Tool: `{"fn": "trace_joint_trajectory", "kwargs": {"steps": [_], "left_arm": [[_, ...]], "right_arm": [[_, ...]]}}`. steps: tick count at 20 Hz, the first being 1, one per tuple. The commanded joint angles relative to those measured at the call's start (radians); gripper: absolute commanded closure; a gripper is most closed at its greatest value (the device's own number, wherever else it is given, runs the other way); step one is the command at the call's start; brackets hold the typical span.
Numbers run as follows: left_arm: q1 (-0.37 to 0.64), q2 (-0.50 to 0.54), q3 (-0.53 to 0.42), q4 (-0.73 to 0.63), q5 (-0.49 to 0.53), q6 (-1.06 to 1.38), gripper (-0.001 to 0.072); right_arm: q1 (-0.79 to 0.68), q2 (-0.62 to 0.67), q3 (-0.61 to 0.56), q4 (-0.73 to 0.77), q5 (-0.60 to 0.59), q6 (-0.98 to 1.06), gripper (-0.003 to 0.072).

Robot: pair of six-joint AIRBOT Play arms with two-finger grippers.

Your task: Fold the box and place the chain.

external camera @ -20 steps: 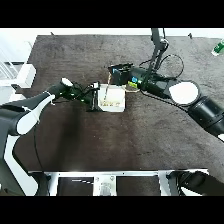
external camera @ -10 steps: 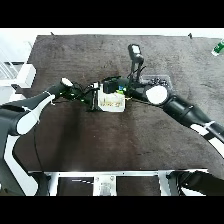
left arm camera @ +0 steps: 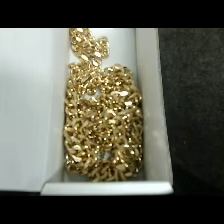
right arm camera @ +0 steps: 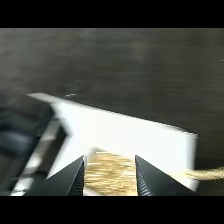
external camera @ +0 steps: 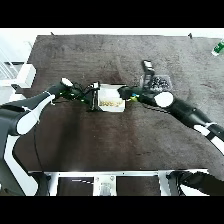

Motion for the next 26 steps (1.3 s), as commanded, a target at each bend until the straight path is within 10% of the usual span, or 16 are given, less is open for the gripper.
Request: {"fn": "trace_joint_trajectory", "kwargs": {"steps": [1,15,17,19,26], "left_arm": [[0.000,0.000,0.000,0.000,0.000,0.000,0.0227],[0.000,0.000,0.000,0.000,0.000,0.000,0.0227],[0.000,0.000,0.000,0.000,0.000,0.000,0.0227],[0.000,0.000,0.000,0.000,0.000,0.000,0.0227],[0.000,0.000,0.000,0.000,0.000,0.000,0.0227]], "right_arm": [[-0.177,0.038,-0.098,0.001,-0.011,0.071,0.0323],[-0.262,-0.437,0.211,0.020,-0.032,0.130,0.0328],[-0.260,-0.463,0.223,0.019,-0.030,0.130,0.0468],[-0.260,-0.457,0.222,0.018,-0.058,0.124,0.0676],[-0.118,-0.044,0.174,-0.001,0.057,-0.046,0.0676]]}}
